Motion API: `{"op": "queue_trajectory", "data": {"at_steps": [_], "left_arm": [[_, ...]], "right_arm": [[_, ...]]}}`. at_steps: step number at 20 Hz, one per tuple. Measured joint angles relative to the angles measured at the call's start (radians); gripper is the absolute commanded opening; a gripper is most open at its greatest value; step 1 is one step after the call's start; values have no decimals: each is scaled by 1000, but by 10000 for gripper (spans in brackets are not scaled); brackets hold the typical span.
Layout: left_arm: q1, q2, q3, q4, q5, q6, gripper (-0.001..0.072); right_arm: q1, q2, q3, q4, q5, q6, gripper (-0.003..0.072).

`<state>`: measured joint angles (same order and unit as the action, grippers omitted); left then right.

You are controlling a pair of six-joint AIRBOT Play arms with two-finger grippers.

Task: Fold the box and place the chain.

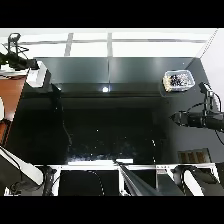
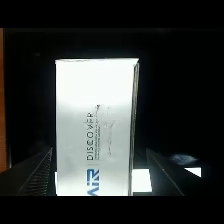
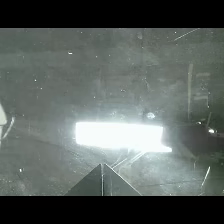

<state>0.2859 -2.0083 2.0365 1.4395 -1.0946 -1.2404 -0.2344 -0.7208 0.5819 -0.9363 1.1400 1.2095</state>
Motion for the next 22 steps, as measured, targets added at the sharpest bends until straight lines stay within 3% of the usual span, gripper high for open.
{"op": "queue_trajectory", "data": {"at_steps": [2,3,4,5,6,11,15,22], "left_arm": [[-8,26,56,0,-60,-6,676],[-12,52,70,0,-83,-10,584],[-16,88,79,0,-103,-16,394],[-20,129,82,-2,-111,-17,134],[-25,178,79,-5,-129,-24,22],[-72,434,-29,-127,-211,-50,19],[-220,650,-229,-200,-224,-69,19],[-586,1013,-814,-137,102,-204,20]], "right_arm": [[0,0,0,4,0,1,15],[0,0,0,4,0,1,16],[0,0,0,4,0,2,15],[0,0,0,5,0,2,15],[0,0,0,6,1,-2,15],[1,0,0,84,17,-105,15],[1,0,0,175,34,-183,15],[64,0,0,236,-4,-277,15]]}}
